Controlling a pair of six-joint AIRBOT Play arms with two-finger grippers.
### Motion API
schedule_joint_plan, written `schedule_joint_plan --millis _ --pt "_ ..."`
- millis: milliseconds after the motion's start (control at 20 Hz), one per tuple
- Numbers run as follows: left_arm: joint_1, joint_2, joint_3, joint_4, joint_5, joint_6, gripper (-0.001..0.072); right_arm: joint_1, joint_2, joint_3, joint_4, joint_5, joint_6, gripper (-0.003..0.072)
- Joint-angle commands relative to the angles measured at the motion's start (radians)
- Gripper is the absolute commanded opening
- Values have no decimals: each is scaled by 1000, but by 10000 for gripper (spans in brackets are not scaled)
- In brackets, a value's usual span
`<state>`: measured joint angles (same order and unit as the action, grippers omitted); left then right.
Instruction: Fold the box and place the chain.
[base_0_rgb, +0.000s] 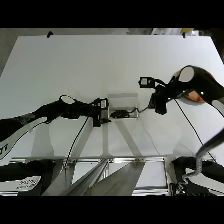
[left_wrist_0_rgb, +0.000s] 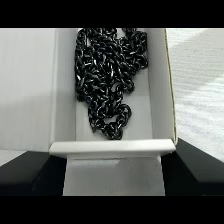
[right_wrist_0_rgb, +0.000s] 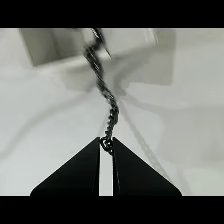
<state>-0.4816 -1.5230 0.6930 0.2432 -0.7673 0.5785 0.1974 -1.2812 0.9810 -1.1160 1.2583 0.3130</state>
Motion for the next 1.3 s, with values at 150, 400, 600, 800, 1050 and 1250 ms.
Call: schedule_joint_plan --millis 150,400,600,800,1050,1250 --pt "0 1 0 0 0 0 11 120 146 -5 414 37 32 18" --pt "0 1 0 0 0 0 11 305 143 -5 413 -200 125 19" --pt "0 1 0 0 0 0 11 338 124 -5 407 -303 165 19" --pt "0 1 0 0 0 0 11 338 75 -5 259 -314 301 21" --pt "0 1 0 0 0 0 11 304 87 1 147 -309 364 248" --pt "0 1 0 0 0 0 11 217 195 6 46 -295 359 237"
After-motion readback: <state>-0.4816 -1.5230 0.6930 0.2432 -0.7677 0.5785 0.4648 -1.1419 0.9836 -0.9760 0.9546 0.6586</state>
